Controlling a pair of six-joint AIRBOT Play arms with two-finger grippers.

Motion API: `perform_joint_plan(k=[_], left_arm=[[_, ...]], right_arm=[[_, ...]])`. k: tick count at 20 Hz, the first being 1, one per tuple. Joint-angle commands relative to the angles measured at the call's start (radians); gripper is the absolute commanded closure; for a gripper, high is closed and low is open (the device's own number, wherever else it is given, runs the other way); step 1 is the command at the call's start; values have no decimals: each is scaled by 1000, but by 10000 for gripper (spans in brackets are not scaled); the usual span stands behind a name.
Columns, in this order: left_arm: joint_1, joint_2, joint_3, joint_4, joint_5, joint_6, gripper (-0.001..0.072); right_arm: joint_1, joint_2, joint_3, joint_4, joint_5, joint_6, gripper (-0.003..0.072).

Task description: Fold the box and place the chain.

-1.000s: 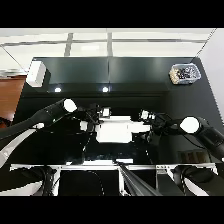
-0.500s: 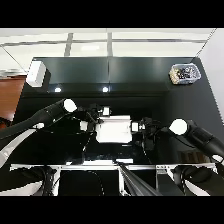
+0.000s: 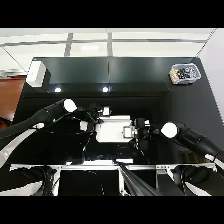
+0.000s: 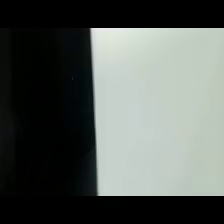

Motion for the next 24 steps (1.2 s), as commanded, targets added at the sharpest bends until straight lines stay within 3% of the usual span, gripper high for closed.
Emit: perform_joint_plan(k=[1,5,14,24], left_arm=[[0,0,1,0,-1,0,679],[0,0,1,-1,0,0,679],[0,0,1,-1,-2,-1,679],[-14,-1,40,-1,-76,0,679]], right_arm=[[6,6,11,38,-43,-3,-21],[-40,28,53,23,11,-2,-21],[-129,24,77,65,-21,-3,-21],[-167,-45,77,241,38,-165,-22]])
